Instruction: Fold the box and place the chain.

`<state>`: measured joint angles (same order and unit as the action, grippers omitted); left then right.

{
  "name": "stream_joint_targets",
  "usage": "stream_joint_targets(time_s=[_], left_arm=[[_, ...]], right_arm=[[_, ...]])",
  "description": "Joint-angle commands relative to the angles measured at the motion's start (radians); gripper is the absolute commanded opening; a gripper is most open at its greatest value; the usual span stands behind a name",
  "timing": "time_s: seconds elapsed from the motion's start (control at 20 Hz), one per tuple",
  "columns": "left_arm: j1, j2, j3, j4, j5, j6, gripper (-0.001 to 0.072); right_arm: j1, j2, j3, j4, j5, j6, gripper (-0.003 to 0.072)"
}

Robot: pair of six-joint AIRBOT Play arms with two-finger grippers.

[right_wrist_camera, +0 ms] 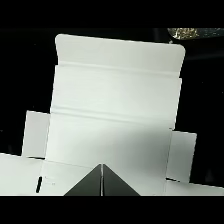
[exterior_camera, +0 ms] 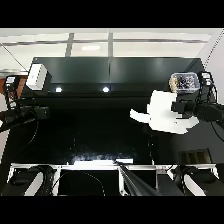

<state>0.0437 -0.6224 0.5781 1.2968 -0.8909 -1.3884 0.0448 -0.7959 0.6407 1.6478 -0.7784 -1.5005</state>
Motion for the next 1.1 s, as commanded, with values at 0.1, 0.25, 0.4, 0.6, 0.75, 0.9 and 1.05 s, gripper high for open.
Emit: stream_joint_targets(time_s=[0.1,0.25,0.4,0.6,0.75,0.9,1.05], left_arm=[[0.0,0.001,0.0,0.0,0.0,0.0,0.0026],[0.0,0.001,0.0,0.0,0.0,0.0,0.0026],[0.0,0.001,0.0,0.0,0.0,0.0,0.0026],[0.0,0.0,0.0,0.0,0.042,0.0,0.0026],[0.0,0.001,0.0,0.0,0.116,0.0,0.0026],[0.0,0.001,0.0,0.0,0.143,0.0,0.0026],[0.0,0.0,0.0,0.0,0.154,0.0,0.0033]], right_arm=[[0.001,0.001,-0.001,0.0,0.0,0.0,0.0026],[0.001,0.001,-0.001,0.0,0.0,0.0,0.0026],[0.001,0.001,-0.001,0.0,0.0,0.0,0.0026],[0.001,0.001,-0.001,0.0,0.0,0.0,0.0026],[0.001,0.001,-0.001,0.0,0.0,0.0,0.0026],[0.001,0.001,-0.001,0.001,0.0,0.001,0.0026],[0.001,0.001,-0.001,0.0,0.002,0.001,0.0027]])
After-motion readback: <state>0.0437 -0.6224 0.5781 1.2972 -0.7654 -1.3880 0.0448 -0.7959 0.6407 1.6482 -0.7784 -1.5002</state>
